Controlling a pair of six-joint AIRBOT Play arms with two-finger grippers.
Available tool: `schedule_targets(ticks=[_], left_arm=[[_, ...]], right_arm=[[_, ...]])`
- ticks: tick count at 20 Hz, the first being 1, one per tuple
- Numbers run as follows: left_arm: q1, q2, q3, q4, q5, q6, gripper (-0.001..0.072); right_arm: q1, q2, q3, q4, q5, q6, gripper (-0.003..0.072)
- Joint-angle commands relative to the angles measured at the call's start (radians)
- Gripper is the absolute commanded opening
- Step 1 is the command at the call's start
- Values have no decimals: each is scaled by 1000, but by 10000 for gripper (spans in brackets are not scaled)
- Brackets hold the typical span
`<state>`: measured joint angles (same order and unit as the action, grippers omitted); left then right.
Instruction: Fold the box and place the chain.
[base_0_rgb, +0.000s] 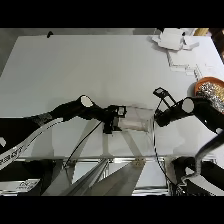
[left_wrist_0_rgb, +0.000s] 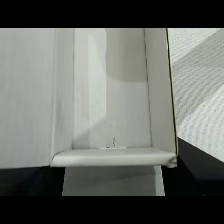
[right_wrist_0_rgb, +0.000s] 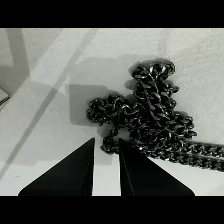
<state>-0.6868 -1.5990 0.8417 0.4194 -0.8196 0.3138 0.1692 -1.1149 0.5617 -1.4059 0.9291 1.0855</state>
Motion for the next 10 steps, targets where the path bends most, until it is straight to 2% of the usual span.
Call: schedule_targets(ticks=[1,2,3,10], left_arm=[[1,0,1,0,0,0,206],[1,0,1,0,0,0,206],[1,0,1,0,0,0,206],[1,0,1,0,0,0,206]], right_arm=[[1,-1,-1,-12,-2,17,155],[1,-1,-1,-12,-2,17,147],[1,-1,-1,-12,-2,17,95],[1,-2,-1,-1,-4,17,93]])
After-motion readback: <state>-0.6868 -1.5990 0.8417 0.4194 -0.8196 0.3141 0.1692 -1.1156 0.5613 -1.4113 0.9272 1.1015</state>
